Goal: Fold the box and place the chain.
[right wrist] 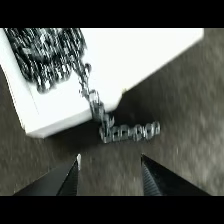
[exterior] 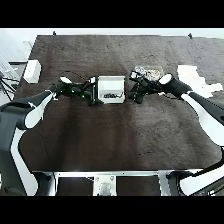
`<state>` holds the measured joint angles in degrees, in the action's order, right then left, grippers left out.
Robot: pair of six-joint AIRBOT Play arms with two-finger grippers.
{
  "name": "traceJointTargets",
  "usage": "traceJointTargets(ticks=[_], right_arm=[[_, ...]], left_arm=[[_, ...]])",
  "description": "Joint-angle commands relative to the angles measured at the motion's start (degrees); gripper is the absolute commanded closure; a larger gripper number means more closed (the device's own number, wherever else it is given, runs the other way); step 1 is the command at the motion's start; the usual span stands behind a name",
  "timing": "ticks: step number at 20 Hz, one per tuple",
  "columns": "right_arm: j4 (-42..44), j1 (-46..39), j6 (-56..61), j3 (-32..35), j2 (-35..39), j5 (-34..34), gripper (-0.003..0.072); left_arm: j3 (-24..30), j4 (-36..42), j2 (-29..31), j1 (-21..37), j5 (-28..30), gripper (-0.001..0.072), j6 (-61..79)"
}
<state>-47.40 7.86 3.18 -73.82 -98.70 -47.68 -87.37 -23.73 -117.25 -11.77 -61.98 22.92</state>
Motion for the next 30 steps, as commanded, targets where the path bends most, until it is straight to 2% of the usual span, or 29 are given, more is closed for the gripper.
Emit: traceJointTargets(ticks=[1, 9, 12, 13, 14, 15, 18, 19, 24, 30], right_arm=[[3.08, -0.09, -3.87, -3.28, -2.71, -4.48, 0.0220], [2.84, 1.07, -4.81, -5.29, -6.88, -6.43, 0.0235], [2.84, 1.11, -4.96, -6.43, -8.39, -6.34, 0.0286], [2.82, 1.09, -4.94, -6.95, -8.74, -6.34, 0.0328], [2.84, 1.05, -4.94, -7.37, -8.90, -6.10, 0.0401], [2.84, 1.05, -4.94, -7.65, -8.90, -5.81, 0.0425], [2.80, 0.68, -1.92, -9.16, -8.70, -6.36, 0.0659], [2.80, 0.37, -0.28, -9.68, -8.22, -7.43, 0.0687], [2.84, -1.97, 4.35, -9.97, -0.68, -13.00, 0.0688], [4.09, -1.01, 7.37, -9.97, 8.94, -18.88, 0.0688]], left_arm=[[0.02, -0.02, -0.02, 0.04, 0.00, 0.0359, 0.02], [0.02, 0.00, -0.02, 0.04, 0.00, 0.0359, 0.02], [0.02, 0.00, -0.02, 0.04, 0.00, 0.0360, 0.02], [0.02, 0.00, -0.02, 0.04, 0.00, 0.0359, 0.02], [0.02, -0.02, -0.02, 0.04, 0.00, 0.0359, 0.00], [0.02, 0.00, -0.02, 0.04, 0.00, 0.0359, 0.02], [0.02, -0.02, -0.02, 0.04, 0.00, 0.0359, 0.02], [0.02, -0.02, -0.02, 0.04, 0.00, 0.0359, 0.02], [0.02, 0.00, -0.02, 0.04, 0.00, 0.0359, 0.00], [0.02, 0.00, -0.02, 0.04, 0.00, 0.0359, 0.02]])
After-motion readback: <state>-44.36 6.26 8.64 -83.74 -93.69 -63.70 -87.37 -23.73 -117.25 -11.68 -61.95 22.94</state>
